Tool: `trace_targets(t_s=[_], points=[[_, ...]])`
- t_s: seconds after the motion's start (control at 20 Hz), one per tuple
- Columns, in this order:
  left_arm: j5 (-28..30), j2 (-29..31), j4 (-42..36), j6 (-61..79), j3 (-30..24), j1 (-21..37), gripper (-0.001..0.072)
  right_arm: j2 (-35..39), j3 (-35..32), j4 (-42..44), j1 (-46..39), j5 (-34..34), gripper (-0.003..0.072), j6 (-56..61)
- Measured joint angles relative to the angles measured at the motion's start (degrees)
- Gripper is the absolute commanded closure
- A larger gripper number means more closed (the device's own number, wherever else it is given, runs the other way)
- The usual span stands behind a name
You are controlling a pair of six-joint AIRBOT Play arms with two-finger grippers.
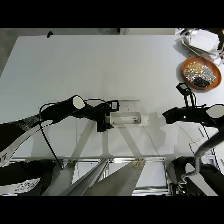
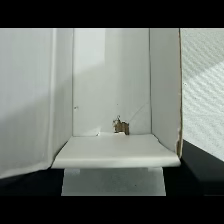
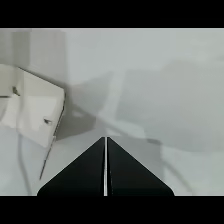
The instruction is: Fold the box and place the chain.
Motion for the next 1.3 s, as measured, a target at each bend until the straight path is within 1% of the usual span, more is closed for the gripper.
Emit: trace_targets(t_s=[0.15, 0.35, 0.55, 0.85, 0.9, 0.95, 1.1, 1.2, 1.3], points=[[0.0, 0.0, 0.0, 0.0, 0.0, 0.0, 0.0394, -4.7, -0.2, 1.9, 1.8, 0.5, 0.067, 2.9], [0.0, 0.0, 0.0, 0.0, 0.0, 0.0, 0.0394, -8.8, -0.3, 3.1, 5.3, 0.0, 0.0672, 4.3], [0.0, 0.0, 0.0, 0.0, 0.0, 0.0, 0.0394, -10.5, -0.3, 4.4, 8.6, -1.8, 0.0672, 4.5], [0.0, 0.0, 0.0, 0.0, 0.0, 0.0, 0.0394, -10.5, 0.0, 6.8, 12.2, -3.6, 0.0667, 4.3], [0.0, 0.0, 0.0, 0.0, 0.0, 0.0, 0.0394, -10.1, 0.2, 7.2, 12.4, -3.7, 0.0637, 4.3], [0.0, 0.0, 0.0, 0.0, 0.0, 0.0, 0.0394, -9.4, 0.5, 7.5, 12.6, -4.0, 0.0566, 4.5], [0.0, 0.0, 0.0, 0.0, 0.0, 0.0, 0.0394, -6.8, 1.2, 8.4, 12.9, -3.8, 0.0553, 5.3], [0.0, 0.0, 0.0, 0.0, 0.0, 0.0, 0.0394, -5.7, 1.6, 9.6, 13.0, -2.6, 0.0495, 5.9], [0.0, 0.0, 0.0, 0.0, 0.0, 0.0, 0.0394, -5.1, 1.7, 11.1, 13.0, -0.8, 0.0485, 6.1]])
